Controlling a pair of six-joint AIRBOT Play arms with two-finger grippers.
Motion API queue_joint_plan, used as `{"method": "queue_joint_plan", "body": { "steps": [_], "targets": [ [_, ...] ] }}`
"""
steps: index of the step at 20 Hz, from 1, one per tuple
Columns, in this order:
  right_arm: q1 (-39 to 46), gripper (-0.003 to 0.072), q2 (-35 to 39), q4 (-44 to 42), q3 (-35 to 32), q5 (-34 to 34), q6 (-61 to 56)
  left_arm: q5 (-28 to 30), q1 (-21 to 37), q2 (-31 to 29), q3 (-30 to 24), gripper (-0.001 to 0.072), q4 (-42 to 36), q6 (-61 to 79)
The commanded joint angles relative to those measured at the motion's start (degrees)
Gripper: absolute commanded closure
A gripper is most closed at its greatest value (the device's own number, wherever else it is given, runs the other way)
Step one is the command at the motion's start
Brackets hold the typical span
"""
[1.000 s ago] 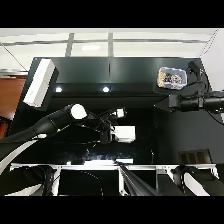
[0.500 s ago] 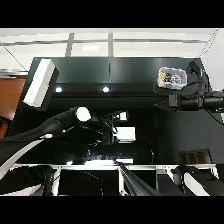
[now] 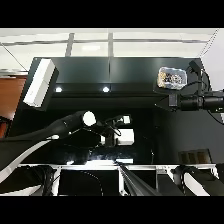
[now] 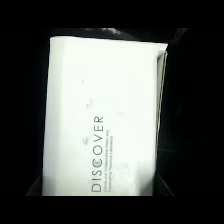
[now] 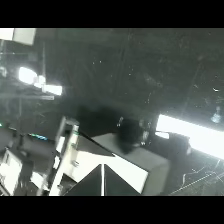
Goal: Fold the box and place the chain.
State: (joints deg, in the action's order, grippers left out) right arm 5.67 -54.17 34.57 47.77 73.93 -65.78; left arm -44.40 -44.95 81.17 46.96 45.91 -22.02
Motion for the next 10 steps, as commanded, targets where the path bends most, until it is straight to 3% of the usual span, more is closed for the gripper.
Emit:
{"method": "queue_joint_plan", "body": {
  "steps": [1, 4, 7, 10],
  "targets": [
    [0.0, 0.0669, 0.0, 0.0, 0.0, 0.3, 0.0, -9.9, 5.9, -3.9, -0.2, 0.0449, 14.1, -17.9],
    [0.0, 0.0669, 0.0, 0.0, 0.0, 1.2, 0.0, -21.1, 19.1, -9.7, -3.7, 0.0433, 21.0, -21.8],
    [0.0, 0.0669, 0.0, 0.0, 0.0, 1.3, 0.3, -29.0, 37.6, -17.4, -6.7, 0.0433, 21.6, -22.6],
    [0.0, 0.0669, 0.0, 0.0, 0.0, -0.5, 1.6, -27.2, 57.6, -24.1, -8.3, 0.0434, 20.9, -24.5]
  ]
}}
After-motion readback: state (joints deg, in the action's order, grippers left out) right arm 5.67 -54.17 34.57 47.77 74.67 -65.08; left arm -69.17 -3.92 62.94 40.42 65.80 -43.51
